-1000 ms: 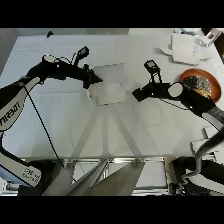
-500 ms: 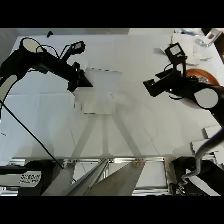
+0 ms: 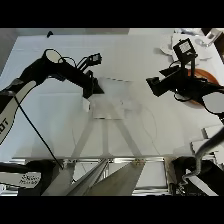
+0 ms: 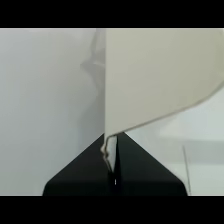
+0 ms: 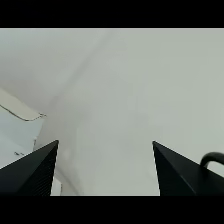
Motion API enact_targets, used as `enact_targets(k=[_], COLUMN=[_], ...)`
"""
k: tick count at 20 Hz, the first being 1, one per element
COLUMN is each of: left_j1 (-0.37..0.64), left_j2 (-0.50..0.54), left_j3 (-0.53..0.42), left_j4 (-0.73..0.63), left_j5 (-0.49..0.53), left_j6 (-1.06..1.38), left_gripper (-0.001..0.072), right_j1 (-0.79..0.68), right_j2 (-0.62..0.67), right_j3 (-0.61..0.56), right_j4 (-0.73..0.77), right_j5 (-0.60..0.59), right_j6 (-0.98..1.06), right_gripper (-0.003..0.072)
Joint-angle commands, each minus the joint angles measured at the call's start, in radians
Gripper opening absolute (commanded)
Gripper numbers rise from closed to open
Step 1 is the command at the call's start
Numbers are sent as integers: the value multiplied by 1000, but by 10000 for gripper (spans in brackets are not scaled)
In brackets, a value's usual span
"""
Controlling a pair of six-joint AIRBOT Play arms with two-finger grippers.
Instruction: Fold the box and place the chain.
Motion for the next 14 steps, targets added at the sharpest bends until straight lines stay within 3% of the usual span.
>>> enact_targets(k=[1,5,14], left_j1=[-13,-13,-13], left_j2=[-57,-81,-160], left_j3=[-5,-6,-6], left_j4=[-71,-73,-97], left_j5=[78,138,116], left_j6=[62,105,184], left_gripper=[2,2,2], right_j1=[0,0,0], right_j2=[2,2,2], right_j3=[1,1,1], right_j4=[-2,-2,-2], right_j5=[-1,-1,-2], right_j6=[2,2,2], right_gripper=[669,669,669])
